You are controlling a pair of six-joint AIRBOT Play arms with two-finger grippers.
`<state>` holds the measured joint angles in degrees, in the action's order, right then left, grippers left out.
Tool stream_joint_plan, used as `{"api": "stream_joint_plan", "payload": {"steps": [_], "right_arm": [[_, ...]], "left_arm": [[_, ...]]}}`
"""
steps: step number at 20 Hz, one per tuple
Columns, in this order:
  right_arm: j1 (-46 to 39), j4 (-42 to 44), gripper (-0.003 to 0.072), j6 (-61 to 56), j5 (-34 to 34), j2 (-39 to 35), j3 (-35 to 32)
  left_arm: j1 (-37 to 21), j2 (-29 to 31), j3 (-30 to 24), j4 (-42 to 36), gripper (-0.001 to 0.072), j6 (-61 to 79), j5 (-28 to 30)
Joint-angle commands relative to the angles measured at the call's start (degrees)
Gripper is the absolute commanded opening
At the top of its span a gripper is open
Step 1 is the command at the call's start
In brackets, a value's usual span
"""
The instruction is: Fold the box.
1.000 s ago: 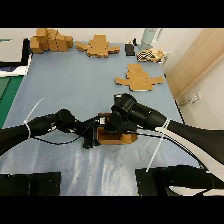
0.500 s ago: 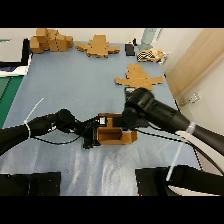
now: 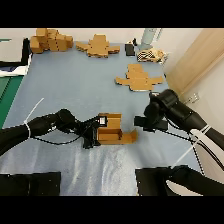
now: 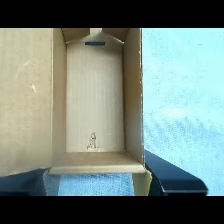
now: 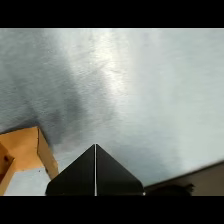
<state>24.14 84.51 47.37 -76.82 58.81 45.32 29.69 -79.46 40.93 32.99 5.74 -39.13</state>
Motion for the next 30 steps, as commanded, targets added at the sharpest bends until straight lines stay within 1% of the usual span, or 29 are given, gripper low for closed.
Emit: {"api": "stream_joint_plan", "payload": {"steps": [1, 2, 4, 7, 10, 16, 17, 18, 19, 21, 22, 23, 26, 29, 30], "right_arm": [[-8.44, 21.14, 0.0004, 15.19, 16.37, -0.13, -9.97], [-9.25, 25.4, 0.0004, 18.38, 19.39, -0.09, -12.39], [-9.44, 27.26, 0.0005, 20.22, 22.01, -0.09, -15.34], [-9.42, 31.43, 0.0004, 26.16, 21.88, -0.35, -15.63], [-9.38, 36.54, 0.0004, 28.92, 22.01, -1.66, -15.47], [-9.38, 37.0, 0.0007, 29.16, 20.79, -8.63, -15.04], [-9.38, 37.0, 0.0035, 29.16, 20.74, -9.25, -15.02], [-9.38, 37.0, 0.0169, 29.16, 20.76, -9.6, -14.97], [-9.38, 37.03, 0.0185, 29.18, 20.74, -9.6, -14.91], [-9.38, 37.05, 0.0185, 29.18, 20.85, -9.57, -14.82], [-9.38, 37.13, 0.0239, 29.18, 20.83, -9.57, -14.82], [-9.38, 37.33, 0.0333, 29.18, 20.83, -9.57, -14.82], [-9.38, 37.81, 0.0339, 29.22, 21.16, -9.42, -14.82], [-9.35, 40.63, 0.0339, 30.97, 22.16, -8.11, -14.82], [-9.35, 41.77, 0.0357, 31.65, 22.18, -7.52, -14.82]], "left_arm": [[-0.02, 0.04, -0.02, 0.02, 0.0507, 0.02, 0.0], [-0.02, 0.04, -0.02, 0.0, 0.0507, 0.02, 0.02], [-0.02, 0.04, -0.02, 0.02, 0.0507, 0.02, 0.02], [-0.02, 0.04, -0.02, 0.02, 0.0507, 0.02, 0.0], [-0.02, 0.04, -0.02, 0.0, 0.0507, 0.02, 0.02], [-0.04, 0.04, -0.02, 0.02, 0.0507, 0.02, 0.02], [-0.02, 0.04, -0.02, 0.02, 0.0507, 0.02, 0.0], [-0.02, 0.04, -0.02, 0.02, 0.0507, 0.02, 0.0], [-0.02, 0.04, -0.02, 0.02, 0.0507, 0.02, 0.02], [-0.02, 0.04, -0.02, 0.02, 0.0507, 0.02, 0.02], [-0.02, 0.04, -0.02, 0.02, 0.0507, 0.02, 0.02], [-0.02, 0.04, -0.02, 0.02, 0.0507, 0.02, 0.0], [-0.02, 0.04, -0.02, 0.02, 0.0507, 0.02, 0.02], [-0.02, 0.04, -0.02, 0.02, 0.0507, 0.02, 0.02], [-0.02, 0.04, -0.02, 0.02, 0.0507, 0.02, 0.0]]}}
